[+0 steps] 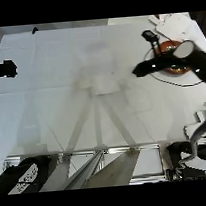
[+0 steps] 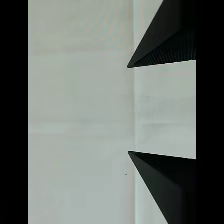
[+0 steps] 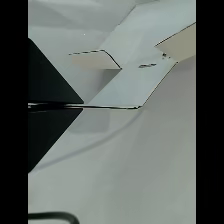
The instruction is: Fold the box and place the chain.
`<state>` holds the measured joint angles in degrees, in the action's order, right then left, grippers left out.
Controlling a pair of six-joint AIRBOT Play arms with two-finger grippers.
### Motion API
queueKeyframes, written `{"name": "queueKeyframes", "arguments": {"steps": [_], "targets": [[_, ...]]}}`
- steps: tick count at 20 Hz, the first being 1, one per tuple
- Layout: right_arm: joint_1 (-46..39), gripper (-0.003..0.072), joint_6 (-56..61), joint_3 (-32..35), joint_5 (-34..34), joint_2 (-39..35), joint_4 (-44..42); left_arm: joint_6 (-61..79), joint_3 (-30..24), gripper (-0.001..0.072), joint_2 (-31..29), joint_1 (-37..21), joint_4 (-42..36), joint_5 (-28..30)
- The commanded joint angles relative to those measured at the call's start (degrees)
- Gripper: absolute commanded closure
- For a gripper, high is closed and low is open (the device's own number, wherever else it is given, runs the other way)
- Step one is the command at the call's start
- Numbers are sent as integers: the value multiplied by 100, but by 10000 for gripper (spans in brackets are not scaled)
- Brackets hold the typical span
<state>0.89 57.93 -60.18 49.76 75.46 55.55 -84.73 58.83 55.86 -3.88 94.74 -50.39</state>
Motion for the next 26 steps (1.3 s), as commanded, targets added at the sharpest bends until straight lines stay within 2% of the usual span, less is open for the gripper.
{"name": "queueKeyframes", "arguments": {"steps": [1,5,9,26], "targets": [[800,675,549,326,-1600,107,24,0,-2,125,2,4,2,0],[964,675,782,1130,-2391,234,-26,0,-2,125,2,4,2,0],[964,675,831,1486,-2889,295,-33,0,-2,125,2,4,2,2],[964,672,824,1502,-2927,431,-28,0,-2,125,2,4,2,2]]}}
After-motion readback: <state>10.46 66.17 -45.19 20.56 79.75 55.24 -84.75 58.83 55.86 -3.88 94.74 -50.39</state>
